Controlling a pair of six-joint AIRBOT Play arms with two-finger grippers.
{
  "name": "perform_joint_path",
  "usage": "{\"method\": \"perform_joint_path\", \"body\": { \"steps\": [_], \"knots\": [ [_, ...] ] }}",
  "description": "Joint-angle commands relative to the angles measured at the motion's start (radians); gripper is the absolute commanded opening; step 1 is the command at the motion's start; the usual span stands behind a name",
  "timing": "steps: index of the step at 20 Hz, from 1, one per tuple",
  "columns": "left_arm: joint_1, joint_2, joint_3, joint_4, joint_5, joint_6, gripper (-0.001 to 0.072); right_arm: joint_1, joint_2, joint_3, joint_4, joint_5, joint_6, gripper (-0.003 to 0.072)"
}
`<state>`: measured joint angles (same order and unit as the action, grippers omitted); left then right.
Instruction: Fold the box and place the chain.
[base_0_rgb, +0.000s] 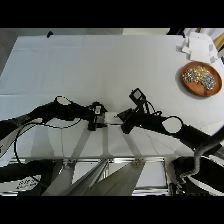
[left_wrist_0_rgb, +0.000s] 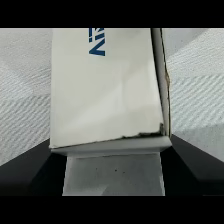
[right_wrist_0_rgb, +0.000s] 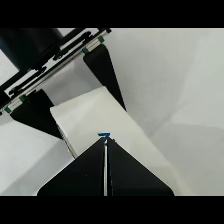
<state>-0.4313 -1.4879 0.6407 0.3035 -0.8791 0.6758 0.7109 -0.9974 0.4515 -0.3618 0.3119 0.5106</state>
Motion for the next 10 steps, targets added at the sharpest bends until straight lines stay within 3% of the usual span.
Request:
{"method": "perform_joint_path", "body": {
  "steps": [1,10],
  "knots": [
    [0.000,0.000,0.001,0.000,0.000,0.000,0.0252,0.036,-0.026,-0.007,0.024,-0.016,-0.023,0.0010],
    [0.000,0.000,0.001,0.000,0.000,0.000,0.0252,0.050,-0.026,-0.055,0.019,-0.017,-0.022,0.0011]
  ]
}}
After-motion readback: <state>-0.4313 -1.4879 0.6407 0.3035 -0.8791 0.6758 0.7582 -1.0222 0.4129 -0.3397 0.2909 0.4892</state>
